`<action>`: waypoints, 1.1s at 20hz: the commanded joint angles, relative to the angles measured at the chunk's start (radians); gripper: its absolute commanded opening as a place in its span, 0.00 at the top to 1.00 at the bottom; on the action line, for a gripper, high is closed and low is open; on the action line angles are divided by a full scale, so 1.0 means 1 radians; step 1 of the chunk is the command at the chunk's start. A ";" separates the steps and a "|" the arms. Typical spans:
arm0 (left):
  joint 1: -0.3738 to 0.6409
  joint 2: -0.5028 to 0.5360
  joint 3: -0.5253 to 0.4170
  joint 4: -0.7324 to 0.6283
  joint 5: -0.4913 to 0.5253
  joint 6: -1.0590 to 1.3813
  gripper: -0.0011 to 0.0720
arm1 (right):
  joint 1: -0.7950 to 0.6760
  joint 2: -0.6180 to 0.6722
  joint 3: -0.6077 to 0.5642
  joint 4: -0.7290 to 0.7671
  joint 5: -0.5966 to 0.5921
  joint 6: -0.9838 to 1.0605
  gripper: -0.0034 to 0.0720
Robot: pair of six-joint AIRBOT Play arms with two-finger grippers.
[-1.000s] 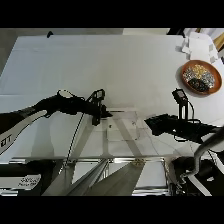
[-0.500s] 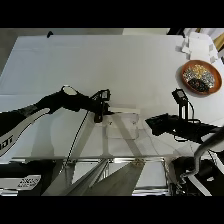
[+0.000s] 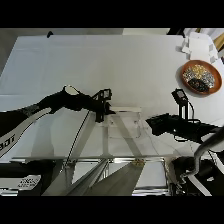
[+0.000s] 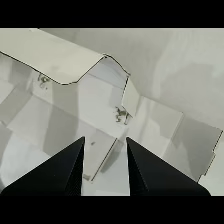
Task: Fold the box and place the chain.
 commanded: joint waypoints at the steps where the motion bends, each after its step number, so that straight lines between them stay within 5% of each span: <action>1: -0.001 -0.001 0.000 0.004 0.001 -0.001 0.97 | 0.000 0.001 0.001 -0.005 0.000 0.000 0.56; 5: -0.001 -0.001 0.000 0.003 0.002 0.000 0.97 | 0.000 0.001 0.001 -0.005 0.001 -0.001 0.58; 7: -0.001 -0.001 0.000 0.003 0.001 -0.001 0.97 | 0.000 0.001 0.001 -0.002 0.011 -0.014 0.82; 9: -0.001 -0.001 0.001 0.003 0.002 0.000 0.97 | 0.000 0.001 0.001 0.017 0.053 -0.079 0.94; 15: -0.001 -0.001 0.000 0.003 0.001 -0.001 0.97 | 0.013 0.001 0.001 0.104 0.310 -0.430 0.94; 22: -0.001 -0.001 0.000 0.003 0.001 -0.001 0.97 | 0.204 0.001 0.001 0.105 0.307 -0.744 0.94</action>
